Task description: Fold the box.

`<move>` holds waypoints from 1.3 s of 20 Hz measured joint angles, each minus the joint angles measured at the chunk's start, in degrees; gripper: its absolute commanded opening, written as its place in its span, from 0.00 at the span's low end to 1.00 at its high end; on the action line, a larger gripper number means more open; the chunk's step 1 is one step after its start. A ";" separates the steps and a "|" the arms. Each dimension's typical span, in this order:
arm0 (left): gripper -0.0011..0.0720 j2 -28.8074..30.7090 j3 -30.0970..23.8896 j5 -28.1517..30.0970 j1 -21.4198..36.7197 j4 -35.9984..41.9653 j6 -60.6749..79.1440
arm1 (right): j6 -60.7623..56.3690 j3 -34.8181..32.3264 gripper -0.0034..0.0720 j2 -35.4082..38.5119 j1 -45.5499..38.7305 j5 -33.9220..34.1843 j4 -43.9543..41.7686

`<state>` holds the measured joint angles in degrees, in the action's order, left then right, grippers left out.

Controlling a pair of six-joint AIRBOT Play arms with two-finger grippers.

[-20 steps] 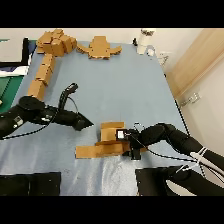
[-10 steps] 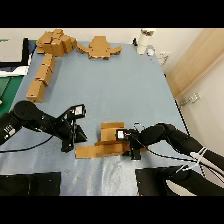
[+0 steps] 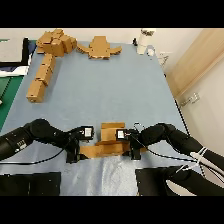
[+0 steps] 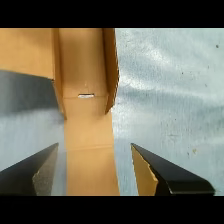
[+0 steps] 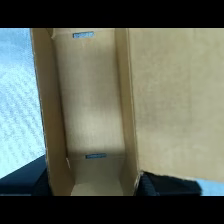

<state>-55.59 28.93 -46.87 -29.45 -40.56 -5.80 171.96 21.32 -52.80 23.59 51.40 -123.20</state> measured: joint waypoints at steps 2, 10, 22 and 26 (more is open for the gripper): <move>0.97 -1.75 -0.13 2.95 -1.73 1.75 -0.74 | 0.00 0.00 0.78 0.00 0.00 0.02 0.00; 0.97 -6.73 0.68 9.07 -5.64 6.78 -1.05 | -0.02 0.00 0.78 0.00 0.00 0.04 0.00; 0.33 -9.33 0.74 10.75 -7.61 12.48 4.57 | -0.02 0.00 0.78 0.02 0.00 0.07 0.00; 0.16 -9.44 0.70 11.63 -7.76 14.01 7.48 | 0.02 0.04 0.78 0.04 0.00 0.07 0.04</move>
<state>-65.04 29.63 -35.24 -37.21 -26.55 1.67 171.98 21.37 -52.75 23.59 51.46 -123.15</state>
